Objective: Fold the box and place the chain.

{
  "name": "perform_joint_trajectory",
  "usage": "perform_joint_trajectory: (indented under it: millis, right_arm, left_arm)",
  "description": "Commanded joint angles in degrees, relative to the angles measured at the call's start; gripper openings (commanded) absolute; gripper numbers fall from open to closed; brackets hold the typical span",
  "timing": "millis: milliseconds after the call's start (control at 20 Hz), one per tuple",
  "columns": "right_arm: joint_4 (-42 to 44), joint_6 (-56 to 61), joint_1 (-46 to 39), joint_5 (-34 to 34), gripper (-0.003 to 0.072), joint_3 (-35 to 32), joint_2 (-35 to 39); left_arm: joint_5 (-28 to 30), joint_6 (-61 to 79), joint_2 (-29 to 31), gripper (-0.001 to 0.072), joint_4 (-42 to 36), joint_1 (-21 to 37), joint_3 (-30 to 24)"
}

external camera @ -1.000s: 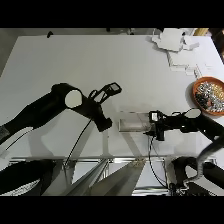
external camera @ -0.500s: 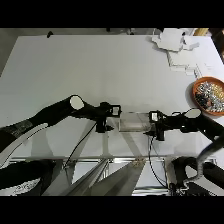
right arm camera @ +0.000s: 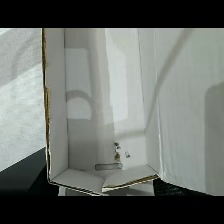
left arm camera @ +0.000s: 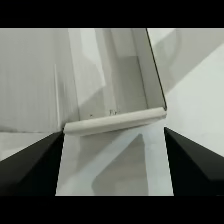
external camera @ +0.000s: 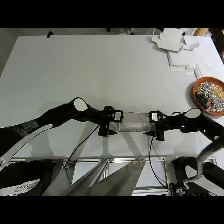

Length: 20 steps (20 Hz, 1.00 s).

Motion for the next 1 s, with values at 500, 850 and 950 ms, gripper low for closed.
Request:
perform_joint_trajectory:
  millis: [500,850,950]
  right_arm:
    - [0.0,0.0,0.0,0.0,0.0435,0.0,0.0]
    - [0.0,0.0,0.0,0.0,0.0435,0.0,0.0]
    - [0.0,0.0,0.0,0.0,0.0435,0.0,0.0]
  left_arm:
    - [4.2,0.3,-2.7,0.0692,-8.6,-2.3,0.0]
    - [4.1,0.2,-4.8,0.0690,-8.2,-3.3,0.0]
    - [4.2,0.3,-4.8,0.0690,-7.8,-3.1,-0.4]
